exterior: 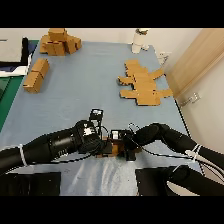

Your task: Fold the box.

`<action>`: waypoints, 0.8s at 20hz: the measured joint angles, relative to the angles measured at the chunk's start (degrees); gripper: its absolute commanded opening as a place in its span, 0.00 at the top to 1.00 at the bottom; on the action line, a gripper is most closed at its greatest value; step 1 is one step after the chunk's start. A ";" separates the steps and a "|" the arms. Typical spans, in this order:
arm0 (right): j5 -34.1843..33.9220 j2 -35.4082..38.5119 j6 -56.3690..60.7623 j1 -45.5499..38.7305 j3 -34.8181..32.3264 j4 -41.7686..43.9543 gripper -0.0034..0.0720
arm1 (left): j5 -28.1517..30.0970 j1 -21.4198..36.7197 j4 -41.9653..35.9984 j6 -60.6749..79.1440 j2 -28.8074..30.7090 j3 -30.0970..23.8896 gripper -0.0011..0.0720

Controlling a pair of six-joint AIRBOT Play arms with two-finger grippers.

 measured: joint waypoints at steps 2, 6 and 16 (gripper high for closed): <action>0.00 -0.02 -0.02 0.00 0.00 -0.02 0.30 | 0.02 0.17 0.81 1.57 1.97 -1.51 0.15; 0.00 0.00 0.00 0.02 0.00 -0.02 0.30 | 0.31 0.59 1.64 5.42 8.22 -7.32 0.15; 0.00 -0.02 0.00 0.02 -0.02 -0.02 0.30 | 18.08 5.20 1.55 41.33 21.49 -24.50 0.19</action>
